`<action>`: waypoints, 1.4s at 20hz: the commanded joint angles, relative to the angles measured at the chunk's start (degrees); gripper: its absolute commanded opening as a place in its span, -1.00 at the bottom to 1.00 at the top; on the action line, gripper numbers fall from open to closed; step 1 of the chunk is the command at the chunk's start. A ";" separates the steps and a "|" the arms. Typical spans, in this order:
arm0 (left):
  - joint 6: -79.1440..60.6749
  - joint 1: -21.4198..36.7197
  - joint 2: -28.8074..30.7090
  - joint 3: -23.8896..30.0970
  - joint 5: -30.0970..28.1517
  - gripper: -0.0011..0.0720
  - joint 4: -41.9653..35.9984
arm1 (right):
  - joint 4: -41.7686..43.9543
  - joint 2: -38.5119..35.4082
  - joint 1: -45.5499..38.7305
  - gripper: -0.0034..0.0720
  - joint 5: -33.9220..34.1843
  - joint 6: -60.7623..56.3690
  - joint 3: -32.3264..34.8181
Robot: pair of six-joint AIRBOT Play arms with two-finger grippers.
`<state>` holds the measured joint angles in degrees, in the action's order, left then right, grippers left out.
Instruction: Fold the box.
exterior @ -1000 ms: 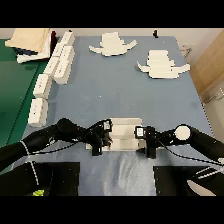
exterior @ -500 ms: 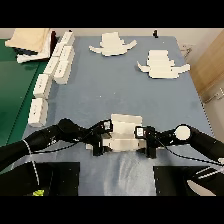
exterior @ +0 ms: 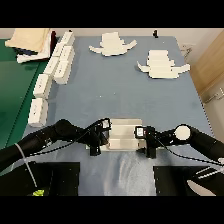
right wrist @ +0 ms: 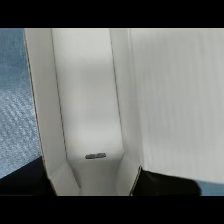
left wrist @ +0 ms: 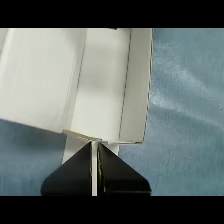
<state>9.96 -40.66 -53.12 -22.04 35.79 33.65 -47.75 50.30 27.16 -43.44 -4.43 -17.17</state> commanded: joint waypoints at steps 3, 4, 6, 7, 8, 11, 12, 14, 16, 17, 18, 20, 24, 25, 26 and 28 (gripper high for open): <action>43.30 0.07 12.76 -0.07 7.08 -0.93 26.18 | 0.00 0.00 0.07 0.42 -0.02 0.00 -0.02; 52.41 0.07 15.56 -0.11 9.60 -0.93 29.90 | 0.00 0.00 0.07 0.42 -0.02 -0.02 -0.02; 75.28 0.72 20.24 -0.11 14.51 -0.93 38.21 | 0.00 0.00 0.04 0.42 0.00 -0.02 -0.02; 85.42 1.97 21.59 -0.11 17.51 -0.93 41.33 | 0.00 0.00 0.07 0.42 -0.02 0.00 -0.02; 91.32 3.69 22.08 -0.09 19.85 -0.93 42.29 | 0.00 0.00 0.07 0.42 -0.02 0.00 -0.02; 93.55 8.00 20.33 0.15 21.35 -0.93 38.84 | 0.00 0.00 0.07 0.42 -0.02 0.00 -0.02; 93.59 8.66 19.12 0.15 21.46 -0.93 37.77 | 0.00 0.00 0.07 0.42 0.00 0.00 -0.02; 94.86 8.96 16.68 0.15 21.40 -0.93 37.59 | 0.00 0.00 0.07 0.42 0.00 0.00 -0.02; 96.59 8.96 14.86 0.15 20.72 -0.93 37.46 | 0.00 0.00 0.04 0.42 -0.02 0.00 -0.02; 96.56 8.94 13.99 0.24 19.91 -0.93 36.48 | 0.00 0.00 0.04 0.42 -0.02 0.00 -0.02; 95.91 8.94 12.85 0.35 18.82 -0.93 34.62 | 0.00 0.00 0.07 0.42 0.00 0.00 -0.02; 94.71 8.83 10.43 0.61 16.15 -0.93 30.51 | 0.00 0.00 0.04 0.42 0.00 -0.02 -0.02; 88.02 8.85 7.74 2.01 12.59 -0.93 21.38 | 0.00 0.00 0.07 0.42 -0.02 -0.02 -0.02; 87.19 8.85 7.76 2.71 12.59 -0.93 19.69 | 0.00 0.00 0.07 0.42 -0.02 -0.02 -0.02; 85.77 8.85 7.76 3.58 12.59 -0.93 17.09 | 0.00 0.00 0.07 0.42 0.00 -0.02 -0.02; 80.06 8.85 7.80 5.75 11.02 -0.93 9.18 | 0.00 0.00 0.07 0.42 -0.02 0.00 -0.02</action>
